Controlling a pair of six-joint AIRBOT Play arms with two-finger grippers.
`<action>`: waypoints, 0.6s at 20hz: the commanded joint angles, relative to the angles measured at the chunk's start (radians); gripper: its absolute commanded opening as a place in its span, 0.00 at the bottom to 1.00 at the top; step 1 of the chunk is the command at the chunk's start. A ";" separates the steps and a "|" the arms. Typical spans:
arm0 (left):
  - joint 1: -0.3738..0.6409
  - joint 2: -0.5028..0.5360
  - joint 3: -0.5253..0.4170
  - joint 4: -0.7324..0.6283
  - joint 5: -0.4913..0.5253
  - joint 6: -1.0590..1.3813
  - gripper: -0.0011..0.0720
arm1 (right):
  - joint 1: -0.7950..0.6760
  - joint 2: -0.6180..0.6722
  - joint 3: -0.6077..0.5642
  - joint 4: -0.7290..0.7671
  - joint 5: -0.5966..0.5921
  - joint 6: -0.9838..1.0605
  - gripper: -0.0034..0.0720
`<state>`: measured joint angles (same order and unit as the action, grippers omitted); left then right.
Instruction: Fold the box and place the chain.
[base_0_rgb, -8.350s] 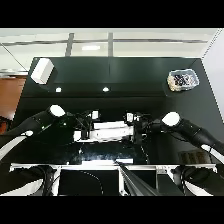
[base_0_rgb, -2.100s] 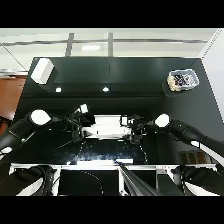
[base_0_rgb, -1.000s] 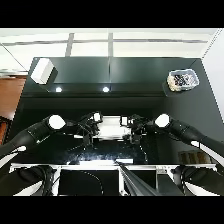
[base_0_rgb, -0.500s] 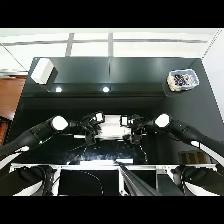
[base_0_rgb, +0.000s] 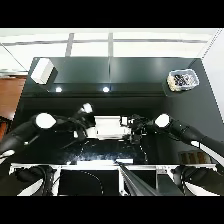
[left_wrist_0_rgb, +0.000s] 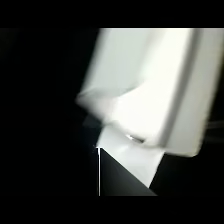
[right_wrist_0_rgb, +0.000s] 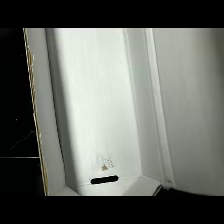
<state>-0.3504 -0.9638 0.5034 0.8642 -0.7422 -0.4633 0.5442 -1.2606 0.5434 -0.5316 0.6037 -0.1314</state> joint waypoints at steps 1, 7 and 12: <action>0.274 0.096 0.000 0.158 -0.185 -0.616 0.05 | 0.001 0.000 0.000 0.000 0.001 0.000 0.66; 0.566 0.028 -0.098 0.132 -0.359 -0.944 0.05 | 0.001 0.000 0.000 0.000 0.001 0.000 0.66; 0.467 -0.090 -0.122 -0.010 -0.327 -0.872 0.05 | 0.001 0.000 0.000 0.000 0.001 0.000 0.66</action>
